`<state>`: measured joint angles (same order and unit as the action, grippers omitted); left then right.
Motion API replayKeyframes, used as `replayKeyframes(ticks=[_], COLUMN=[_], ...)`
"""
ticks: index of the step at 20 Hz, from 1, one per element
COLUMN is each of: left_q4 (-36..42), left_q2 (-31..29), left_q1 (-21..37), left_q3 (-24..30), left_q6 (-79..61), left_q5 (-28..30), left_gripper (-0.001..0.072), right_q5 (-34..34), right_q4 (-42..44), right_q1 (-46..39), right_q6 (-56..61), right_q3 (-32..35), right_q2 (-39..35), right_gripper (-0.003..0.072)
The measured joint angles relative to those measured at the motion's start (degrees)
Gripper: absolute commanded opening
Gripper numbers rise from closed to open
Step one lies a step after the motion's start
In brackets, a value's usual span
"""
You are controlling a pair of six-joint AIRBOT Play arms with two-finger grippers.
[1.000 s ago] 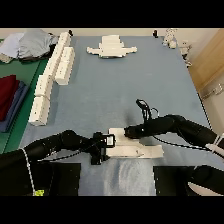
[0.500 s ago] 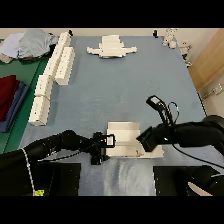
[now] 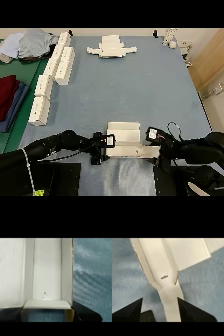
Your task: Fold the box.
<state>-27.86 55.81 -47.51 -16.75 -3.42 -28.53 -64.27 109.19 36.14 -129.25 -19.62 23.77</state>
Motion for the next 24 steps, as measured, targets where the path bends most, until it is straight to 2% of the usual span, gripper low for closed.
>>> replayKeyframes(ticks=[6, 7, 8, 9, 11, 12, 14, 22, 23, 24], left_q4=[0.00, 0.00, 0.00, 0.00, 0.00, 0.00, 0.00, -0.04, -0.09, -0.09], left_q2=[0.00, 0.00, 0.00, 0.00, 0.00, 0.00, 0.00, 0.00, 0.00, 0.00], left_q1=[0.00, 0.00, 0.00, 0.00, 0.00, 0.00, 0.00, 0.00, 0.00, 0.00], left_q3=[0.00, 0.00, 0.00, 0.00, 0.00, 0.00, 0.00, 0.00, 0.00, 0.00], left_q6=[0.02, 0.02, 0.04, 0.02, 0.02, 0.02, 0.02, 0.00, 0.00, -0.02], left_q5=[0.00, 0.00, 0.02, -0.02, -0.02, 0.02, 0.00, -0.04, -0.04, -0.04], left_gripper=[0.0375, 0.0375, 0.0375, 0.0375, 0.0375, 0.0375, 0.0375, 0.0375, 0.0375, 0.0375], right_q5=[11.39, 12.72, 13.73, 14.82, 16.13, 16.55, 16.83, 18.53, 18.60, 18.64], right_q4=[2.60, 3.04, 3.50, 4.07, 5.18, 5.51, 5.68, 8.68, 9.20, 9.92], right_q1=[0.00, 0.00, 0.00, 0.09, 0.46, 0.94, 1.95, 3.50, 3.52, 3.54], right_q6=[-15.65, -17.49, -19.02, -20.41, -22.36, -22.84, -23.58, -24.63, -24.65, -24.72], right_q3=[3.58, 3.78, 3.89, 3.96, 4.07, 4.13, 4.17, 4.20, 4.20, 4.20], right_q2=[4.17, 5.03, 5.75, 6.43, 7.23, 7.48, 7.89, 9.05, 9.07, 9.09], right_gripper=[0.0655, 0.0567, 0.0371, 0.0265, 0.0140, 0.0140, 0.0036, 0.0041, 0.0070, 0.0189])
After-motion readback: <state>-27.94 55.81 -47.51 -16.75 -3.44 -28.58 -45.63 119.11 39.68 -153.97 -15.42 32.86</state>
